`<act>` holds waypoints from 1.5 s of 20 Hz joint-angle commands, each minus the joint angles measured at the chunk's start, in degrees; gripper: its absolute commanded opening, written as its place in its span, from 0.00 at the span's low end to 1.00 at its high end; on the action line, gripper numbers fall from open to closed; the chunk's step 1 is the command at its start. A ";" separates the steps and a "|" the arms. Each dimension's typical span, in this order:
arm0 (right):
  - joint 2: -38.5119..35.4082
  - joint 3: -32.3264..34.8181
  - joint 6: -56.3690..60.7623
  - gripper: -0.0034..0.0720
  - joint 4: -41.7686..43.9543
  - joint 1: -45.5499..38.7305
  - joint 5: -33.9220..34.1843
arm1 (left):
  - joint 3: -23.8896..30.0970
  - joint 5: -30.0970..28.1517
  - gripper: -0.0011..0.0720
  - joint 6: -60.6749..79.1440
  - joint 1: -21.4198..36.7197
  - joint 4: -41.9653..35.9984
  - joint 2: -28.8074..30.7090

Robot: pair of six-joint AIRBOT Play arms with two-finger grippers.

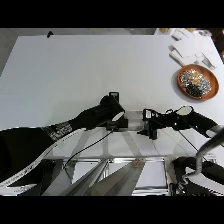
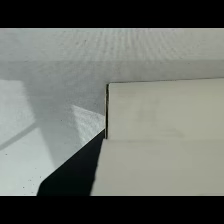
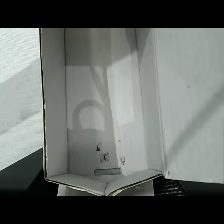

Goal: Fold the box and place the chain.

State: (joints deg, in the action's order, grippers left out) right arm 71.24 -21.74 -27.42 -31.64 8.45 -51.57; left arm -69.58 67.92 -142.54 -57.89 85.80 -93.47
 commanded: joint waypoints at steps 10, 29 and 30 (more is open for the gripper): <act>-0.04 -0.04 -0.09 0.57 -0.04 0.00 -0.04 | 0.04 -0.15 0.02 0.07 -0.02 0.39 -0.04; -0.04 -0.04 -0.09 0.57 -0.04 0.00 -0.04 | 1.99 17.09 0.75 49.46 16.26 -6.67 22.77; -0.04 -0.04 -0.07 0.57 -0.04 0.00 -0.04 | 3.91 16.11 0.75 55.74 18.16 -7.65 24.37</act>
